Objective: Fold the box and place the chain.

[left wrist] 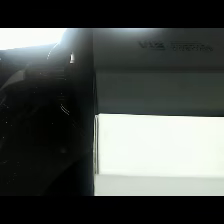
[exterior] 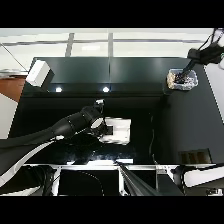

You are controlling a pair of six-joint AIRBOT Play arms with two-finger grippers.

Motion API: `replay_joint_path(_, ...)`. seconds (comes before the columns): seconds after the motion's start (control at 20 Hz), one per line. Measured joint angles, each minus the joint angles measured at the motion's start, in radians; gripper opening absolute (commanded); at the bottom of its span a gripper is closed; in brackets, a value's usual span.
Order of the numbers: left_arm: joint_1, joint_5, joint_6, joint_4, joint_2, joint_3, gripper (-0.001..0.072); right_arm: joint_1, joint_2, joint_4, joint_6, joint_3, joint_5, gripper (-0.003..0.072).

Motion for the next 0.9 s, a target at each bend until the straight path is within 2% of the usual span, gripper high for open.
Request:
replay_joint_path(0.3, 0.000, 0.001, 0.000, 0.005, -0.006, 0.000, 0.0030, 0.001, 0.254, 0.065, -0.035, 0.008, 0.101, 0.0028)
replay_joint_path(0.5, 0.000, 0.003, 0.000, 0.007, -0.007, 0.000, 0.0030, 0.001, 0.404, 0.179, -0.037, 0.008, 0.238, 0.0028)
replay_joint_path(0.7, 0.000, 0.006, 0.001, 0.007, -0.008, 0.000, 0.0030, 0.006, 0.509, 0.336, -0.052, 0.008, 0.349, 0.0028)
replay_joint_path(0.9, 0.000, 0.006, 0.001, 0.007, -0.008, 0.000, 0.0030, 0.053, 0.577, 0.406, -0.064, 0.008, 0.423, 0.0028)
